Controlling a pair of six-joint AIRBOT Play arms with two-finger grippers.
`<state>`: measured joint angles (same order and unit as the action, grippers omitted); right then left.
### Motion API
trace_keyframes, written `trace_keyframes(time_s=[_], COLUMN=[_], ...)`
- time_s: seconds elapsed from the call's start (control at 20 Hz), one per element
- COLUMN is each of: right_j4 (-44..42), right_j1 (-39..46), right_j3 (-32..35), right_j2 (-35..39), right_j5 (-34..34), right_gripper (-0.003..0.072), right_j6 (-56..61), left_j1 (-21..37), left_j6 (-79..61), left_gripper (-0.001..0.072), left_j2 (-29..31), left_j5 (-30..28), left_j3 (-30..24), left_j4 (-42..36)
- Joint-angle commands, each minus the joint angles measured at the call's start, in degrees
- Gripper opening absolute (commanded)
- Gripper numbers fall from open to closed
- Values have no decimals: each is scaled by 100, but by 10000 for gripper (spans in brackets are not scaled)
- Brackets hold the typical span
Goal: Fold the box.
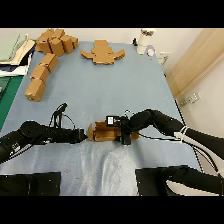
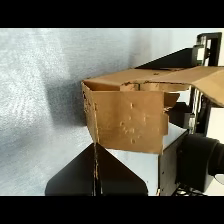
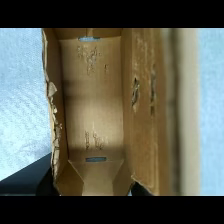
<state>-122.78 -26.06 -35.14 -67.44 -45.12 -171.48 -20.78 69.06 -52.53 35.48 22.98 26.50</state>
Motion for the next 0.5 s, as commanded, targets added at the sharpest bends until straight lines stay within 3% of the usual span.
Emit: trace_keyframes(time_s=[0.0,0.2,0.45], right_j4=[0,-2,0], right_j1=[0,0,0], right_j3=[-2,-2,-2], right_j2=[0,0,0], right_j5=[2,2,2], right_gripper=[519,519,519], right_j6=[2,2,2], left_j1=[2,2,2], left_j6=[-90,-212,-870], left_gripper=[15,15,15], left_j2=[-2,-2,-83], left_j5=[70,155,127], left_j3=[7,7,17], left_j4=[-129,-168,-776])
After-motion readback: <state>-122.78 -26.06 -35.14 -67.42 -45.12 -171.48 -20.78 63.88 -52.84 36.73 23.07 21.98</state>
